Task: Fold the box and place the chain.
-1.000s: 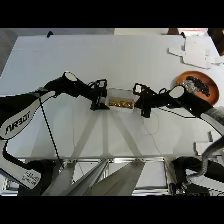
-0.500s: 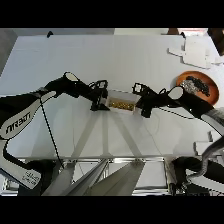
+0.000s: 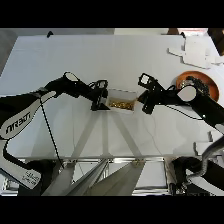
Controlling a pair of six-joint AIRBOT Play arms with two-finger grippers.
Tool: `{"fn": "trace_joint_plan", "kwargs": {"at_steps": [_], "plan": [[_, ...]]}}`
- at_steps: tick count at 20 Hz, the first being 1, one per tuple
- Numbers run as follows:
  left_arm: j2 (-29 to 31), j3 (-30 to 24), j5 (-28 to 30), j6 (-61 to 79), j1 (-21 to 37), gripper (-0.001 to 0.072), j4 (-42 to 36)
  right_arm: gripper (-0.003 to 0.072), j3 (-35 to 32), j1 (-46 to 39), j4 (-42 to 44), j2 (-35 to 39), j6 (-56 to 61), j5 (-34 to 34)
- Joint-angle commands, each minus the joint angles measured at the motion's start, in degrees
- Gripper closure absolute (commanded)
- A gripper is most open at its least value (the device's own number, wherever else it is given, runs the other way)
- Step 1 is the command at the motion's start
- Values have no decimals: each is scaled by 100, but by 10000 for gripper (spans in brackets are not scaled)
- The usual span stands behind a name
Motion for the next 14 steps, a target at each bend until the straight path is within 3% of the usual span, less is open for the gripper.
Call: {"fn": "trace_joint_plan", "kwargs": {"at_steps": [1, 2, 3, 4, 5, 10, 14], "plan": [[4, 2, 4, -2, 7, 517, 2, 674, 7, 372, 680, 166, 105, -297], [4, 2, 4, -2, 7, 517, 2, 667, 7, 538, 673, 160, 107, -378], [4, 2, 4, -2, 7, 517, 2, 592, 17, 636, 669, 157, 149, -389], [4, 2, 4, -2, 7, 517, 2, 467, 63, 686, 627, 157, 337, -363], [4, 2, 4, -2, 7, 517, 2, 409, 166, 686, 481, 155, 645, -289], [4, 2, 4, -2, 7, 517, 2, 410, 1327, 680, -1091, -7, 2310, 273], [4, 2, 4, -2, 7, 517, 2, 411, 2573, 680, -2037, -933, 4282, 730]]}}
